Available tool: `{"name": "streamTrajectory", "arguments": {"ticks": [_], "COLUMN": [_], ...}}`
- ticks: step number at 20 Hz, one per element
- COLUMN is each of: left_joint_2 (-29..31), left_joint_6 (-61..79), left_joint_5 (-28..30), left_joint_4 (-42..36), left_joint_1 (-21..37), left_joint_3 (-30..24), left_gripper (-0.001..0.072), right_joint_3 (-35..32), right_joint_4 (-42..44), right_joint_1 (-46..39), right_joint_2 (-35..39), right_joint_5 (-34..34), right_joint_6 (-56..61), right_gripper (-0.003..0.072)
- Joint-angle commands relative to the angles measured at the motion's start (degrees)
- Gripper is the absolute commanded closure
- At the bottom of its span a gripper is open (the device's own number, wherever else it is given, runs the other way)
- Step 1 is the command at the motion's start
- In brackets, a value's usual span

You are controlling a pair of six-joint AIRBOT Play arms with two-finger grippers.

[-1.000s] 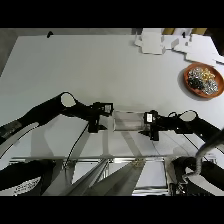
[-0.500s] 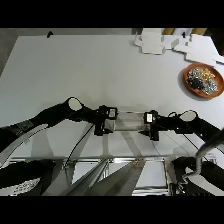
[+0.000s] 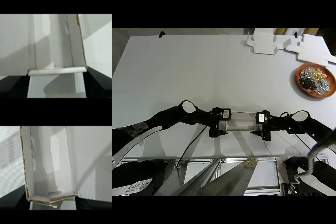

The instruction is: Fold the box and place the chain.

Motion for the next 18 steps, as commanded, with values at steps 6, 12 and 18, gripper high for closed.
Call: {"name": "streamTrajectory", "arguments": {"ticks": [6, 12, 18], "left_joint_2": [-3.63, -3.87, -3.8], "left_joint_6": [2.67, 5.44, 5.42], "left_joint_5": [1.6, 1.57, 1.6], "left_joint_4": [-3.91, -5.35, -4.94], "left_joint_1": [-1.01, -1.97, -1.86], "left_joint_3": [-0.24, -0.24, -0.24], "left_gripper": [0.0023, 0.0353, 0.0436], "right_joint_3": [0.07, 0.04, 0.07], "right_joint_4": [-0.02, 0.0, 0.0], "right_joint_1": [-0.02, -0.02, -0.02], "right_joint_2": [0.04, 0.04, 0.04], "right_joint_5": [0.02, 0.0, 0.02], "right_joint_6": [0.0, 0.0, 0.0], "right_gripper": [0.029, 0.029, 0.029]}}
